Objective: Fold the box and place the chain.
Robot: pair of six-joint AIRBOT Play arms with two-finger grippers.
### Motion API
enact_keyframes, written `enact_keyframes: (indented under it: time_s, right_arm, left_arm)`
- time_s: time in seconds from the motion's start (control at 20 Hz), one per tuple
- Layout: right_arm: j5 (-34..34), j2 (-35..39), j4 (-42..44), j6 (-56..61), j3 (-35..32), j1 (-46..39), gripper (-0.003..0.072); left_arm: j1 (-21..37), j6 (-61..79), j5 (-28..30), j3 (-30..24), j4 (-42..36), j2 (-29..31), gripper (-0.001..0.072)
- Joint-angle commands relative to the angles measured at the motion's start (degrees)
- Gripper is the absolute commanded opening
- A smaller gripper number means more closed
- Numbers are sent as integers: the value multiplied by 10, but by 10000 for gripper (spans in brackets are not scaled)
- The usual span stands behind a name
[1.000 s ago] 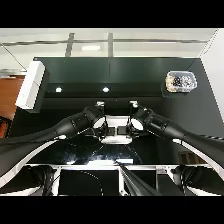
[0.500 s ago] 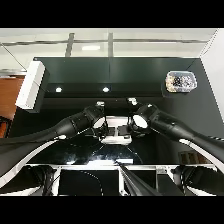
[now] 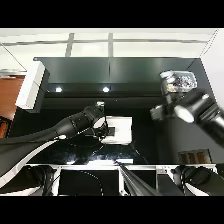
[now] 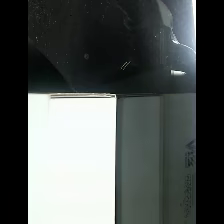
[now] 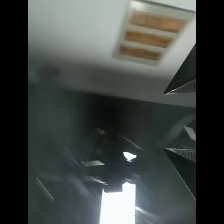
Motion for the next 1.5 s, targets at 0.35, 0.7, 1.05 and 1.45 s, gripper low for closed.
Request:
enact_keyframes:
  time_s: [0.35,0.7,1.05,1.45]
  right_arm:
    - [-193,-303,150,-127,204,-369,672]
    - [-42,-522,86,48,493,-390,670]
    - [10,-575,79,68,550,-417,670]
    - [9,-597,93,45,551,-428,669]
  left_arm:
    - [0,1,-14,0,-2,0,31]
    - [0,1,-8,0,2,0,31]
    - [0,1,-9,0,2,0,31]
    - [0,1,-9,0,2,0,31]
